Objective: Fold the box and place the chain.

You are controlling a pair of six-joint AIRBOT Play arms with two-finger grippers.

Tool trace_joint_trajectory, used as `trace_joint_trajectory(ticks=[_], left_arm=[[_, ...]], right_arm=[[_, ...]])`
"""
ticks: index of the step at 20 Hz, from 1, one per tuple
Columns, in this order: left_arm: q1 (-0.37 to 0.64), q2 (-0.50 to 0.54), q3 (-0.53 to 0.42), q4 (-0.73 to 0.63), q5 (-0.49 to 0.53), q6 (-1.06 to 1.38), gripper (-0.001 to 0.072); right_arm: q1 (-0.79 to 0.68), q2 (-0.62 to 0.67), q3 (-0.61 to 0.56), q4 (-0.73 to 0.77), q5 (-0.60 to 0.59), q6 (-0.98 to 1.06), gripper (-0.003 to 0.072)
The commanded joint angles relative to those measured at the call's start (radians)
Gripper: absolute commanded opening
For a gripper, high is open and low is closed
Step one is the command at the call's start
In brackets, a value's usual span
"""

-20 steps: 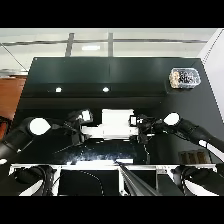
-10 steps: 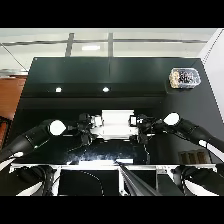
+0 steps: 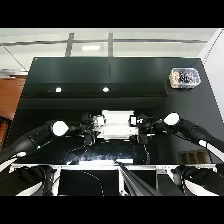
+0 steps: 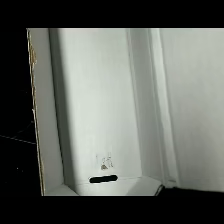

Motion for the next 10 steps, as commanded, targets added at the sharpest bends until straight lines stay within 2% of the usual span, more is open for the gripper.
trace_joint_trajectory(ticks=[1,4,10], left_arm=[[-0.003,-0.001,0.001,-0.069,0.013,0.000,0.0226],[-0.003,-0.001,0.001,-0.126,0.007,0.000,0.0227],[-0.006,-0.001,0.001,-0.127,-0.006,0.000,0.0228]], right_arm=[[0.000,0.000,0.000,0.000,0.000,0.000,0.0533],[0.000,0.000,0.000,0.000,0.000,0.000,0.0533],[0.000,0.000,0.000,0.000,0.000,0.000,0.0533]])
